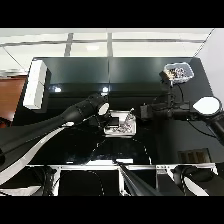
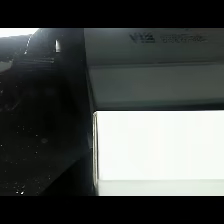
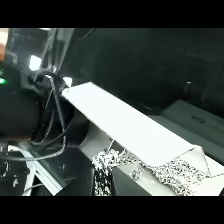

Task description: Fold the box and place the chain.

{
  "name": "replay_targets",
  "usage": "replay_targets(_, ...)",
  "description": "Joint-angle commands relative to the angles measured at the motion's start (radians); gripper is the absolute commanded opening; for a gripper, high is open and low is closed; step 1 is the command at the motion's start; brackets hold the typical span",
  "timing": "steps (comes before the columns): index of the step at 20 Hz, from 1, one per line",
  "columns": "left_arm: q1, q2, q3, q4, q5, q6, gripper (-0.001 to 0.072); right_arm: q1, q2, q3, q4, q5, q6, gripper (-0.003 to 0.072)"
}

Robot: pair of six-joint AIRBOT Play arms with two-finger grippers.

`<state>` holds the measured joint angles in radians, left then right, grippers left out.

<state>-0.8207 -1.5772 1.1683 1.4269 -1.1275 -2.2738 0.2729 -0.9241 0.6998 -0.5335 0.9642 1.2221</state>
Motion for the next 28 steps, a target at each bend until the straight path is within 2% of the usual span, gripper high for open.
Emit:
replay_targets(1, 0.0, 0.0, 0.001, 0.0, 0.0, 0.0, 0.003, 0.003, -0.013, -0.009, 0.009, -0.014, 0.013, 0.0253)
replay_targets(2, 0.0, 0.0, 0.001, 0.0, 0.0, 0.0, 0.003, 0.003, -0.013, -0.008, 0.007, 0.003, 0.012, 0.0393)
replay_targets(5, 0.0, 0.0, 0.0, 0.001, 0.0, 0.0, 0.003, -0.049, -0.008, 0.001, -0.041, 0.074, 0.009, 0.0384)
replay_targets(8, 0.001, -0.001, 0.0, 0.001, 0.0, 0.0, 0.003, -0.2, 0.018, 0.035, -0.145, 0.186, -0.006, 0.0384)
replay_targets(11, -0.001, 0.0, 0.002, 0.0, -0.013, -0.006, 0.0029, -0.343, 0.047, 0.037, -0.159, 0.289, -0.058, 0.0384)
replay_targets(13, -0.006, 0.0, 0.018, 0.014, -0.033, -0.066, 0.0032, -0.382, 0.052, 0.037, -0.16, 0.343, -0.1, 0.0384)
replay_targets(14, -0.012, 0.001, 0.033, 0.033, -0.038, -0.086, 0.0094, -0.385, 0.052, 0.037, -0.163, 0.354, -0.113, 0.0384)
replay_targets(16, -0.034, 0.006, 0.08, 0.064, -0.053, -0.113, 0.0512, -0.382, 0.052, 0.037, -0.163, 0.349, -0.116, 0.0384)
replay_targets(17, -0.044, 0.017, 0.107, 0.092, -0.067, -0.109, 0.0557, -0.383, 0.052, 0.037, -0.164, 0.344, -0.116, 0.0384)
replay_targets(20, -0.071, 0.102, 0.135, 0.225, -0.157, -0.035, 0.0557, -0.383, 0.052, 0.037, -0.173, 0.341, -0.116, 0.0384)
replay_targets(22, -0.071, 0.202, 0.1, 0.32, -0.222, 0.05, 0.0556, -0.383, 0.052, 0.037, -0.178, 0.341, -0.116, 0.0384)
replay_targets(24, -0.03, 0.319, 0.012, 0.375, -0.23, 0.136, 0.0555, -0.383, 0.052, 0.037, -0.179, 0.34, -0.116, 0.0384)
replay_targets(26, 0.084, 0.429, -0.109, 0.257, -0.19, 0.277, 0.0555, -0.383, 0.052, 0.037, -0.178, 0.332, -0.116, 0.0384)
replay_targets(28, 0.24, 0.502, -0.245, -0.006, -0.079, 0.534, 0.0555, -0.383, 0.052, 0.037, -0.178, 0.321, -0.116, 0.0384)
